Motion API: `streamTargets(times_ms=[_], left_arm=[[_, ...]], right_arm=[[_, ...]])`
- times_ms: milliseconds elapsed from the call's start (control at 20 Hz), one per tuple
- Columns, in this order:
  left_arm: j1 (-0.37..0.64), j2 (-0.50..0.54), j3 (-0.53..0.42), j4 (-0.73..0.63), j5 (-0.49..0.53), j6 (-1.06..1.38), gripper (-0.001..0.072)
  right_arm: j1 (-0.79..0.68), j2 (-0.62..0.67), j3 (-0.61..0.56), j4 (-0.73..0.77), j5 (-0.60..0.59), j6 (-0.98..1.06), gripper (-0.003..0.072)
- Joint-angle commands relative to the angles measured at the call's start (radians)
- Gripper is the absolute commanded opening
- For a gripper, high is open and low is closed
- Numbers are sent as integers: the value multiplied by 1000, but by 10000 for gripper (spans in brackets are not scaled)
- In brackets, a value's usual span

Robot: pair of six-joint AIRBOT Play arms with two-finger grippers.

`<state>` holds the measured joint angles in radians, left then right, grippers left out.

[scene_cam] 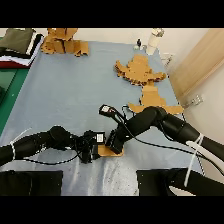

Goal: Fold the box.

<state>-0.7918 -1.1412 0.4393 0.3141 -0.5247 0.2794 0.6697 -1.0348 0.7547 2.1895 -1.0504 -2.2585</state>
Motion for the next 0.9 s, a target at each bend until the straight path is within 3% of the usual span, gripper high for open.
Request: streamTargets(times_ms=[0, 400, 750, 800, 850], left_arm=[[1, 0, 0, 0, 0, 0, 466], [1, 0, 0, 0, 0, 0, 466], [1, 0, 0, 0, 0, 0, 466], [1, 0, 0, 0, 0, 0, 466], [1, 0, 0, 0, 0, 0, 466]], right_arm=[[100, 34, 0, -183, 63, 27, 2], [270, 65, -20, -479, 159, 219, 2], [409, 308, -245, -734, 359, 445, 3], [417, 333, -260, -737, 361, 445, 32], [423, 350, -265, -735, 360, 444, 171]])
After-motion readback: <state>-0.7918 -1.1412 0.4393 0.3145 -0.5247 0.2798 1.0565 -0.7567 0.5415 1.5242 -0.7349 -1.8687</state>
